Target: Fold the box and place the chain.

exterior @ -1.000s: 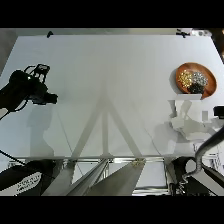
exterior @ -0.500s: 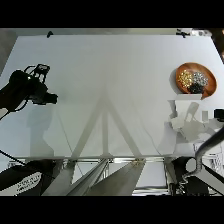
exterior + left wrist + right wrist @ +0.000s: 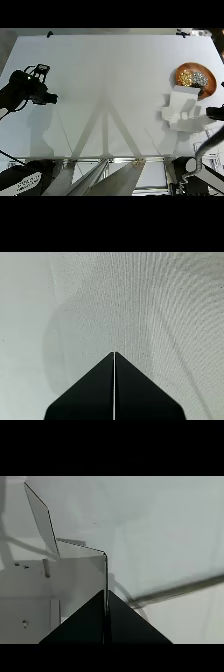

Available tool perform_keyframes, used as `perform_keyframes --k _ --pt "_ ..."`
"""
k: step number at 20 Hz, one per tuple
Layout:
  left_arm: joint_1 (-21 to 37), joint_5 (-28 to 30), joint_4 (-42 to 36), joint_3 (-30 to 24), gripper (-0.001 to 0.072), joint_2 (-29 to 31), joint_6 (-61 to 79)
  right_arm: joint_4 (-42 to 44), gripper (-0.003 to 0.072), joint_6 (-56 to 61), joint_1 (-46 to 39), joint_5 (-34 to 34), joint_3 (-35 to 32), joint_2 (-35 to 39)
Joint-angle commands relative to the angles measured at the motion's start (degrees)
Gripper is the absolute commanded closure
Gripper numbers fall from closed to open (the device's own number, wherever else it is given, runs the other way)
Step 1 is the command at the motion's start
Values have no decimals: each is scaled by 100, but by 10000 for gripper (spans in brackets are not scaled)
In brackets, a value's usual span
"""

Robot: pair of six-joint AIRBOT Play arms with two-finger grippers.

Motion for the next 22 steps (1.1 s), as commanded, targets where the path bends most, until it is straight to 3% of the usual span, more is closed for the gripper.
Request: perform_keyframes --k 1,7,15,22 --pt "4 2 2 0 697 2 2 2114 675 -1152 348 374 4 293" --pt "4 2 2 0 697 2 2 3182 676 -1517 1847 258 -24 918" --pt "4 2 0 0 697 2 2 4715 676 -1495 3877 -1801 -1167 1115" --pt "4 -46 -22 0 697 2 -15 4706 676 -811 5034 -3029 -1834 1115"
